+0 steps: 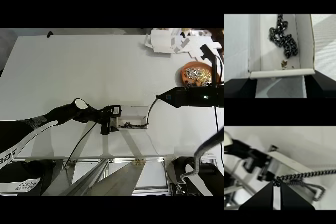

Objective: Fold the box and place the chain.

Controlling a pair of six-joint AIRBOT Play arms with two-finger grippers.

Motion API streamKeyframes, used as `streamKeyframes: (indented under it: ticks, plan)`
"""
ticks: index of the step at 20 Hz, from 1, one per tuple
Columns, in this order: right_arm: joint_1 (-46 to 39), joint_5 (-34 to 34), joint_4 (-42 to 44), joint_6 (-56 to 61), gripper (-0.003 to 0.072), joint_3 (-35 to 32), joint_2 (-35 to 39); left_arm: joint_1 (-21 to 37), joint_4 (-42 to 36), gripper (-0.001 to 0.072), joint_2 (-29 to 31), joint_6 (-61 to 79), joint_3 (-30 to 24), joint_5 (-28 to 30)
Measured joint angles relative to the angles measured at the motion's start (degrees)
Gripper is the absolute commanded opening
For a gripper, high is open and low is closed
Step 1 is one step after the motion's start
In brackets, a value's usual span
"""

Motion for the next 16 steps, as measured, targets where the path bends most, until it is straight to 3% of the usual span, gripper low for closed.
streamKeyframes:
  ticks: [3,8,16]
  plan:
    - [0.07,1.79,5.97,-1.25,0.0018,0.00,2.58,0.00,0.00,0.0141,0.00,0.00,0.00,-0.13]
    - [4.96,0.63,9.03,-3.85,0.0019,0.00,4.44,0.00,0.00,0.0141,0.00,0.00,0.00,-0.24]
    - [21.20,-10.99,-5.70,-3.87,0.0019,-0.24,0.35,0.00,0.00,0.0141,0.00,0.00,0.00,-0.33]
